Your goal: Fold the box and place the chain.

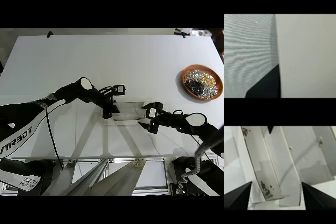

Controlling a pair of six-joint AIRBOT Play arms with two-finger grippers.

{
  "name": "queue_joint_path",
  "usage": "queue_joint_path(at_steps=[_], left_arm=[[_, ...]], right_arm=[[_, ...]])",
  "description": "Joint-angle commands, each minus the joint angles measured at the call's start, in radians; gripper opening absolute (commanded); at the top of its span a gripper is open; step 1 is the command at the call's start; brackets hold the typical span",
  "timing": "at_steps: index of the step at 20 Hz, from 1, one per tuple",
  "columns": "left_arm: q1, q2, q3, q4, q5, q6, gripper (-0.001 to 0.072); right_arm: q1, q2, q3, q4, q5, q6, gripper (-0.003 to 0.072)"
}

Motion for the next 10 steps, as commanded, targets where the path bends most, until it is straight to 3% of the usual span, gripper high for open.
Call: queue_joint_path(at_steps=[1, 10], left_arm=[[0.000, 0.000, 0.000, 0.000, 0.000, 0.000, 0.0011], [0.000, 0.000, 0.000, 0.000, 0.000, 0.000, 0.0011]], right_arm=[[-0.047, -0.011, 0.015, -0.015, 0.063, -0.005, 0.0704], [-0.101, -0.039, 0.015, 0.001, 0.061, -0.006, 0.0703]])
